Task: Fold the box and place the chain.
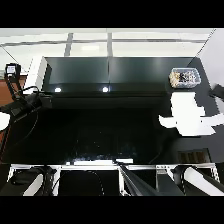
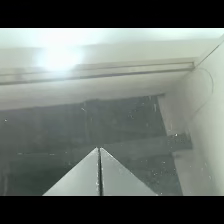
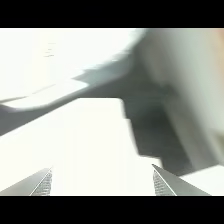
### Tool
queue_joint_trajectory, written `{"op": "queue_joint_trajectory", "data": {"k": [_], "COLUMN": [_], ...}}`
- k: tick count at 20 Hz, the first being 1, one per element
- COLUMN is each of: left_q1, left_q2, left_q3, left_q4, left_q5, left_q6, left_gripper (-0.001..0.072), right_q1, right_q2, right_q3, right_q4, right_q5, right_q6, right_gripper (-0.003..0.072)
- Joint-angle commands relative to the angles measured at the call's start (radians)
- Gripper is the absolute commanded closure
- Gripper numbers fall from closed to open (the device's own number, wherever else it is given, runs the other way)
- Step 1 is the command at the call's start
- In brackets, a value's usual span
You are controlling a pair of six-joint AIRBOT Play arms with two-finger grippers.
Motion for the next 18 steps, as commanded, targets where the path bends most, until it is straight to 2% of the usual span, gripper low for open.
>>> {"op": "queue_joint_trajectory", "data": {"k": [1,2,4,7,10,13,14,15,16,18], "left_q1": [0.000,-0.003,-0.008,-0.008,-0.008,-0.008,-0.008,-0.008,-0.008,-0.008], "left_q2": [-0.010,-0.016,-0.025,-0.039,-0.062,-0.093,-0.098,-0.100,-0.100,-0.100], "left_q3": [0.000,0.000,0.000,0.000,0.000,0.000,0.000,0.000,0.000,0.000], "left_q4": [-0.001,-0.004,-0.017,-0.025,-0.027,-0.044,-0.047,-0.048,-0.048,-0.048], "left_q5": [0.020,0.015,0.003,0.003,0.004,0.003,0.003,0.003,0.003,0.005], "left_q6": [-0.007,-0.010,-0.015,-0.016,-0.027,-0.034,-0.034,-0.034,-0.034,-0.034], "left_gripper": [0.0360,-0.0011,0.0004,0.0004,0.0004,0.0005,0.0004,0.0004,0.0004,0.0004], "right_q1": [-0.339,-0.399,-0.463,-0.463,-0.410,-0.343,-0.324,-0.310,-0.296,-0.263], "right_q2": [-0.107,-0.167,-0.291,-0.433,-0.509,-0.515,-0.512,-0.507,-0.497,-0.455], "right_q3": [0.103,0.146,0.238,0.324,0.328,0.330,0.332,0.335,0.338,0.338], "right_q4": [0.049,0.130,0.202,0.237,0.248,0.248,0.245,0.246,0.248,0.263], "right_q5": [0.192,0.261,0.382,0.488,0.506,0.484,0.489,0.507,0.538,0.604], "right_q6": [-0.188,-0.310,-0.442,-0.593,-0.661,-0.690,-0.691,-0.691,-0.690,-0.689], "right_gripper": [-0.0017,-0.0017,-0.0017,-0.0017,-0.0017,-0.0013,0.0241,0.0529,0.0671,0.0668]}}
